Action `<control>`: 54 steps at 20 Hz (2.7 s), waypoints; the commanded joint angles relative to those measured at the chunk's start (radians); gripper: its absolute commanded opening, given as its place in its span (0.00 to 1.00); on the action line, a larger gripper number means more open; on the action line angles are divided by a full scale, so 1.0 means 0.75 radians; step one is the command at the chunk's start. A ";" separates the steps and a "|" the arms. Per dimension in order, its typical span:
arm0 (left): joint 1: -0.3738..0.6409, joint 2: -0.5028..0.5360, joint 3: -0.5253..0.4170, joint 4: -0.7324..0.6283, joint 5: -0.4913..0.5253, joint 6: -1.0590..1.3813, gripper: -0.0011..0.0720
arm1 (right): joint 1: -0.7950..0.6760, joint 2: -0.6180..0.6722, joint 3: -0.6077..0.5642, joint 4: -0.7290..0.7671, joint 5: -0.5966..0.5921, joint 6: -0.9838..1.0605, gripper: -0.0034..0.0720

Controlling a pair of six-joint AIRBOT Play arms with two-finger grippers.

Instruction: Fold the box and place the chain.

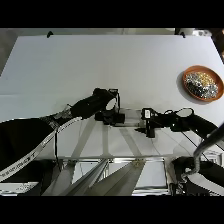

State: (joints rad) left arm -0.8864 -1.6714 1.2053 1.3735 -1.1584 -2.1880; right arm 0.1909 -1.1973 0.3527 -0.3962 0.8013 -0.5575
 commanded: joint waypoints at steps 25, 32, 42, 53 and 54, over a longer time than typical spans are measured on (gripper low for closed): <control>-0.016 0.013 -0.001 0.006 -0.010 0.010 0.33 | 0.000 0.001 0.001 0.001 -0.006 -0.001 0.67; -0.013 0.108 -0.001 0.028 -0.013 0.020 0.39 | 0.001 0.001 0.000 0.001 -0.006 -0.001 0.67; -0.017 0.249 -0.001 0.034 0.021 0.182 0.95 | 0.000 0.001 0.000 0.001 -0.006 -0.001 0.67; 0.176 0.726 -0.084 0.030 -0.052 1.627 0.96 | 0.000 0.001 0.001 0.001 -0.006 -0.001 0.67; 0.207 0.757 -0.135 -0.017 -0.032 1.760 0.96 | 0.000 0.001 0.001 0.001 -0.006 -0.001 0.67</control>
State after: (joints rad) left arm -0.7883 -1.1805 1.1603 1.4025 -1.2076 -1.2011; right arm 0.1909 -1.1973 0.3527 -0.3958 0.7971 -0.5579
